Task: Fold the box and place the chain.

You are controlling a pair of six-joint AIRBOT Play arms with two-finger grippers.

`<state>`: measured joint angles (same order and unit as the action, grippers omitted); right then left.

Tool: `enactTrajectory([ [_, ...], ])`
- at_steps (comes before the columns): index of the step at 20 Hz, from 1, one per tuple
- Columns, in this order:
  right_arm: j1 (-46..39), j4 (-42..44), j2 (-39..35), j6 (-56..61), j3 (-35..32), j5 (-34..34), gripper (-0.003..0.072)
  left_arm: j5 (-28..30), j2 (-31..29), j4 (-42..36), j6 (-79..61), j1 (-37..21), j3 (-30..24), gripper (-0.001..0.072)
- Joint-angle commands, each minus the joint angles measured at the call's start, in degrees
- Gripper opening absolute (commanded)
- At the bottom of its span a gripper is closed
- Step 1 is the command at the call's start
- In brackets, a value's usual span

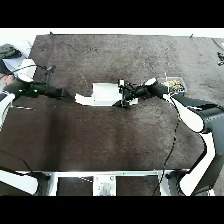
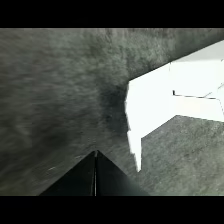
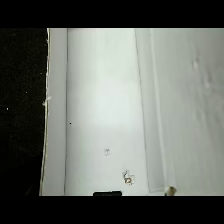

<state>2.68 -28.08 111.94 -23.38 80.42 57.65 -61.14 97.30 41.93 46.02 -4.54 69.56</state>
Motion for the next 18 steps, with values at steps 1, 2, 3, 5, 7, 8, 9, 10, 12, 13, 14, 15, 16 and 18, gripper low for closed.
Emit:
enactTrajectory([
  [1,0.0,0.0,0.0,0.0,0.0,0.0,0.0267,2.2,2.0,-0.4,2.0,2.3,-0.4,0.0007],
  [2,0.0,0.0,0.0,0.0,0.0,0.0,0.0267,2.2,2.5,-0.4,2.2,2.5,-0.4,0.0007],
  [3,0.0,0.0,0.0,0.0,0.0,0.0,0.0267,2.1,3.0,-0.6,3.0,2.8,-0.4,0.0007],
  [5,0.0,0.0,0.0,0.0,0.0,0.0,0.0267,1.8,3.6,-2.0,3.5,3.4,-0.4,0.0008],
  [7,0.0,0.0,0.0,0.0,0.0,0.0,0.0267,2.5,3.8,-3.8,3.5,4.2,-0.4,0.0008],
  [8,0.0,0.0,0.0,0.0,0.0,0.0,0.0267,2.8,3.8,-4.8,3.4,4.6,-0.4,0.0009],
  [9,0.0,0.0,0.0,0.0,0.0,0.0,0.0267,3.1,3.8,-5.8,3.4,4.8,-0.4,0.0009],
  [10,0.0,0.0,0.0,0.0,0.0,0.0,0.0267,3.1,3.8,-7.1,3.3,4.9,-0.4,0.0010],
  [12,0.0,0.0,0.0,0.0,0.0,0.0,0.0267,2.8,3.8,-10.2,2.9,4.8,-0.4,0.0011],
  [13,0.0,0.0,0.0,0.0,0.0,0.0,0.0267,2.1,3.8,-11.0,2.8,4.9,-0.3,0.0011],
  [14,0.0,0.0,0.0,0.0,0.0,0.0,0.0267,1.6,3.7,-11.8,2.6,4.9,-0.3,0.0012],
  [15,0.0,0.0,0.0,0.0,0.0,0.0,0.0267,1.0,3.7,-12.8,1.6,4.9,-0.3,0.0017],
  [16,0.0,0.0,0.0,0.0,0.0,0.0,0.0267,0.1,3.7,-14.5,0.5,4.9,-0.3,0.0184],
  [18,0.0,0.0,0.0,0.0,0.0,0.0,0.0267,-1.9,3.7,-17.0,-0.9,4.9,-0.1,0.0300],
])
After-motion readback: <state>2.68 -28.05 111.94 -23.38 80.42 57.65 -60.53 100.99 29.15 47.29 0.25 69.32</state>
